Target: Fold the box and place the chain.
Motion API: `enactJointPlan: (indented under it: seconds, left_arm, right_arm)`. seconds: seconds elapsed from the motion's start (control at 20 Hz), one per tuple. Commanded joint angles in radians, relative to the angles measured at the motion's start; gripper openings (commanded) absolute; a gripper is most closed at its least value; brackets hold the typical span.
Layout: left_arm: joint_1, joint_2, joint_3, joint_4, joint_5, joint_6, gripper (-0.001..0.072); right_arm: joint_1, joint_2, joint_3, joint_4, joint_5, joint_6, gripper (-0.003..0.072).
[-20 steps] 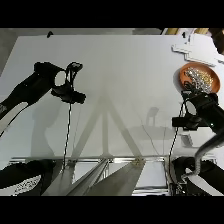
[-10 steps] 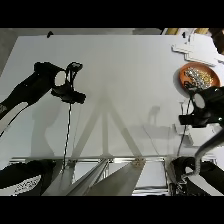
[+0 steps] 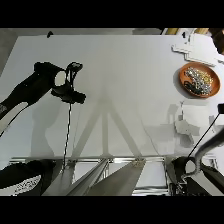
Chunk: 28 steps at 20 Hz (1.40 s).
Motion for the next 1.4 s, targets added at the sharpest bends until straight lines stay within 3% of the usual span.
enactJointPlan:
  seconds: [0.0,0.25,0.6,0.65,0.8,0.85,0.9,0.95,1.1,1.35]
  left_arm:
    - [0.001,0.000,0.000,0.000,0.000,0.000,0.0028]
    - [0.001,0.000,0.000,0.000,0.000,0.000,0.0028]
    - [0.001,0.000,0.000,0.000,0.000,0.000,0.0028]
    - [0.001,0.000,0.000,0.000,0.000,0.000,0.0028]
    - [0.001,0.000,0.000,0.000,0.000,0.000,0.0028]
    - [0.001,0.000,0.000,0.000,0.000,0.000,0.0028]
    - [0.001,0.000,0.000,0.000,0.001,0.000,0.0028]
    - [0.001,0.000,0.000,0.000,0.000,0.000,0.0028]
    - [0.001,0.000,0.000,0.000,0.000,0.000,0.0028]
    - [0.001,0.000,0.000,0.000,0.000,0.000,0.0028]
  right_arm:
    - [-0.122,-0.048,0.011,-0.006,-0.105,-0.034,0.0408]
    - [-0.190,-0.204,0.011,-0.006,-0.092,-0.090,0.0421]
    - [-0.207,-0.298,0.011,0.083,-0.128,-0.163,0.0389]
    - [-0.207,-0.309,0.011,0.067,-0.126,-0.159,0.0335]
    - [-0.211,-0.361,0.011,0.003,-0.116,-0.111,0.0301]
    - [-0.219,-0.378,0.011,0.003,-0.095,-0.109,0.0214]
    - [-0.226,-0.384,0.011,0.009,-0.079,-0.110,0.0079]
    - [-0.223,-0.372,0.011,0.010,-0.070,-0.111,0.0040]
    - [-0.137,-0.268,0.011,0.026,-0.084,-0.133,0.0020]
    - [0.077,-0.065,0.011,0.333,-0.052,-0.183,0.0019]
